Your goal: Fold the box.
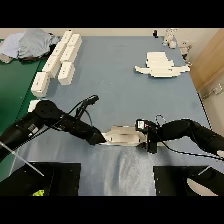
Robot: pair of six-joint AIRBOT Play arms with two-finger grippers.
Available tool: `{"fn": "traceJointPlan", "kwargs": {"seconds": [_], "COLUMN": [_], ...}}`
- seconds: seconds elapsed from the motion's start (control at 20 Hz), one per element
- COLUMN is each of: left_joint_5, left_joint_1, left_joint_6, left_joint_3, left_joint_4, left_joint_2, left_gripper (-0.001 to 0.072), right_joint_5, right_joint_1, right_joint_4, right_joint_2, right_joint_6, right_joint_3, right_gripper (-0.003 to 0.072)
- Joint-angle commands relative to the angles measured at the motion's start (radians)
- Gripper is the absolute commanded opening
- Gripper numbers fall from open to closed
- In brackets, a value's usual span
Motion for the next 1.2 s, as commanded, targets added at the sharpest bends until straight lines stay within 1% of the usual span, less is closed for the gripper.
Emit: {"fn": "traceJointPlan", "kwargs": {"seconds": [0.0,0.15,0.25,0.45,0.55,0.7,1.0,1.15], "left_joint_5": [0.169,0.224,0.237,0.238,0.229,0.196,0.213,0.217], "left_joint_1": [-0.043,0.004,0.014,0.010,0.003,-0.022,-0.025,-0.025], "left_joint_6": [-0.053,-0.037,-0.038,-0.083,-0.106,-0.142,-0.138,-0.074], "left_joint_3": [0.041,0.135,0.172,0.176,0.176,0.175,0.176,0.180], "left_joint_4": [-0.175,-0.180,-0.180,-0.163,-0.166,-0.146,-0.135,-0.134], "left_joint_2": [-0.144,-0.274,-0.337,-0.451,-0.491,-0.515,-0.514,-0.465], "left_gripper": [0.0012,0.0012,0.0012,0.0012,0.0011,0.0011,0.0011,0.0010], "right_joint_5": [0.000,0.000,0.000,0.000,0.000,0.000,0.000,0.000], "right_joint_1": [0.000,0.000,0.000,0.000,0.000,0.000,0.000,0.000], "right_joint_4": [-0.002,-0.002,-0.002,-0.002,-0.002,-0.002,-0.002,-0.002], "right_joint_2": [0.001,0.001,0.001,0.001,0.001,0.001,0.001,0.001], "right_joint_6": [0.000,0.000,0.000,0.000,0.000,0.000,0.000,0.000], "right_joint_3": [0.000,0.000,0.000,0.000,0.000,0.000,0.000,0.000], "right_gripper": [0.0499,0.0499,0.0498,0.0499,0.0499,0.0499,0.0499,0.0499]}}
